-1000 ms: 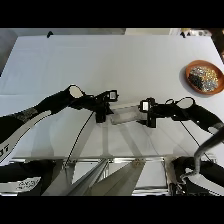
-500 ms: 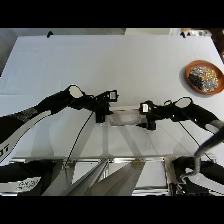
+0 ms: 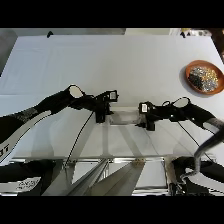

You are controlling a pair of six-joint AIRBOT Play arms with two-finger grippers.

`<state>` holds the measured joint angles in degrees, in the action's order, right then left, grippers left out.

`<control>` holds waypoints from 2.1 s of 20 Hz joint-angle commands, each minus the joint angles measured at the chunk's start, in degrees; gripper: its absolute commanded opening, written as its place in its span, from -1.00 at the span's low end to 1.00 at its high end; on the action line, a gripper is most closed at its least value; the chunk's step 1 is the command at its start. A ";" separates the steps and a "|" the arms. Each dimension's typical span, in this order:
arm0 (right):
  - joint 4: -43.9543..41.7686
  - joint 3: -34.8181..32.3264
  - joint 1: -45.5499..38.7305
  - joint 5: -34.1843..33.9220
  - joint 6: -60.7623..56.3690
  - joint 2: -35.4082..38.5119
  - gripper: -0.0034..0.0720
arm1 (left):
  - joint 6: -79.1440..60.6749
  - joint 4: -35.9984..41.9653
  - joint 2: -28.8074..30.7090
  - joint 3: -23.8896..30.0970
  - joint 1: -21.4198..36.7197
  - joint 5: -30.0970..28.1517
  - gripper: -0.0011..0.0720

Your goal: Fold the box and place the chain.

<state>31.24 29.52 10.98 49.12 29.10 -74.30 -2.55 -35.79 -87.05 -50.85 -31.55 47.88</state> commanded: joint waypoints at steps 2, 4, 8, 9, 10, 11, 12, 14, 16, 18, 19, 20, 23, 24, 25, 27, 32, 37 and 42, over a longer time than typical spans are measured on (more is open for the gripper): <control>-0.39 0.00 0.02 -0.85 1.70 -1.05 0.58 | 0.02 -0.02 -0.02 0.02 0.02 -0.07 -0.94; -0.39 0.00 0.02 -0.92 2.56 -1.68 0.41 | 0.02 -0.02 -0.02 0.02 0.02 -0.07 -0.94; -0.22 0.00 0.02 -1.77 2.51 -1.70 0.16 | 0.02 -0.02 -0.02 0.02 0.02 -0.07 -0.94; -0.22 0.00 0.02 -1.77 2.49 -1.70 0.14 | 0.02 -0.02 -0.02 0.02 0.02 -0.07 -0.94; -0.22 0.00 0.02 -1.79 2.49 -1.70 0.14 | 0.02 -0.02 -0.02 0.02 0.02 -0.07 -0.94; -0.22 0.00 0.02 -1.79 2.49 -1.70 0.12 | 0.02 -0.02 -0.02 0.02 0.02 -0.07 -0.94; -0.17 0.00 0.02 -1.79 2.49 -1.70 0.04 | 0.02 -0.02 -0.02 0.02 0.02 -0.07 -0.94; 0.02 0.00 0.02 -1.79 2.47 -1.70 -0.03 | 0.02 -0.02 -0.02 0.02 0.02 -0.07 -0.94; 0.00 0.00 0.02 -1.79 2.47 -1.70 -0.02 | 0.02 -0.02 -0.02 0.02 0.02 -0.07 -0.94; 0.00 0.00 0.02 -1.79 2.47 -1.70 -0.02 | 0.02 -0.02 -0.02 0.02 0.02 -0.07 -0.94; 0.00 0.00 0.02 -1.79 2.47 -1.70 -0.02 | 0.02 -0.02 -0.02 0.02 0.02 -0.07 -0.94; 0.00 0.00 0.02 -1.79 2.47 -1.70 -0.02 | 0.02 -0.02 -0.02 0.02 0.02 -0.09 -0.94; 0.00 0.00 0.02 -1.75 2.47 -1.70 -0.02 | 0.02 0.00 -0.02 0.02 0.02 -0.07 -0.94; 0.00 0.00 0.02 -1.77 2.47 -1.70 -0.02 | 0.02 -0.02 -0.02 0.02 0.02 -0.07 -0.94; 0.00 0.00 0.02 -1.77 2.47 -1.70 -0.02 | 0.02 -0.02 -0.02 0.02 0.02 -0.09 -0.94; 0.00 0.00 0.02 -1.77 2.47 -1.70 -0.02 | 0.02 -0.02 -0.02 0.02 0.02 -0.07 -0.94; 0.00 0.00 0.02 -1.77 2.47 -1.70 -0.02 | 0.02 -0.02 -0.02 0.02 0.00 -0.07 -0.94; 0.00 0.00 0.02 -1.77 2.47 -1.70 -0.02 | 0.02 0.00 -0.02 0.02 0.00 -0.07 -0.94; 0.00 0.00 0.02 -1.77 2.47 -1.70 -0.02 | 0.04 0.00 -0.02 0.02 0.02 0.22 -0.94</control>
<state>31.27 29.54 11.00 47.33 31.59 -75.96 -2.50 -35.79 -87.05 -50.87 -31.55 47.83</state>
